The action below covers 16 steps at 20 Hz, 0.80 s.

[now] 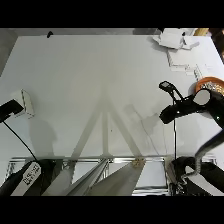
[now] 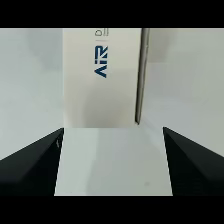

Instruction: Fold the box and place the chain.

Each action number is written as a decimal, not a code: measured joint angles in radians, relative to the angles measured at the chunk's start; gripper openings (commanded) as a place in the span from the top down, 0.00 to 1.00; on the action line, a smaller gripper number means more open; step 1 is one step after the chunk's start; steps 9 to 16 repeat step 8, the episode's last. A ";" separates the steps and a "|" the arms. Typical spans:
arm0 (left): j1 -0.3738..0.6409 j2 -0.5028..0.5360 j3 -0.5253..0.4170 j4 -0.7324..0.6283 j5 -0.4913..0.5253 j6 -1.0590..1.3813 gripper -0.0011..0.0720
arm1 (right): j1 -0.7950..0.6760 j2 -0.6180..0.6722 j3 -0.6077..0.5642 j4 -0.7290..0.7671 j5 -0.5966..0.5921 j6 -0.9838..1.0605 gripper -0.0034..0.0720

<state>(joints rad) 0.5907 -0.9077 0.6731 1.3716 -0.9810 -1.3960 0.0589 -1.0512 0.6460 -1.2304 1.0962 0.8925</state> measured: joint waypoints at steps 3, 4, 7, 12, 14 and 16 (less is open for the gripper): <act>0.000 0.098 0.000 -0.006 -0.008 0.000 0.03 | 0.000 0.000 0.000 0.000 0.000 0.000 0.88; 0.000 0.122 0.000 -0.006 -0.010 0.000 0.03 | 0.000 0.000 0.000 0.000 0.000 0.000 0.88; 0.000 0.167 0.000 -0.009 -0.017 0.000 0.03 | 0.000 0.000 0.000 0.000 0.000 0.000 0.88; 0.000 0.174 0.000 -0.009 -0.018 0.000 0.03 | 0.000 0.000 0.000 0.000 0.000 0.000 0.88; 0.000 0.174 0.000 -0.009 -0.018 0.000 0.03 | 0.000 0.000 0.000 0.000 0.000 0.000 0.88; 0.000 0.174 0.000 -0.009 -0.018 0.000 0.03 | 0.000 0.000 0.000 0.000 0.000 0.000 0.88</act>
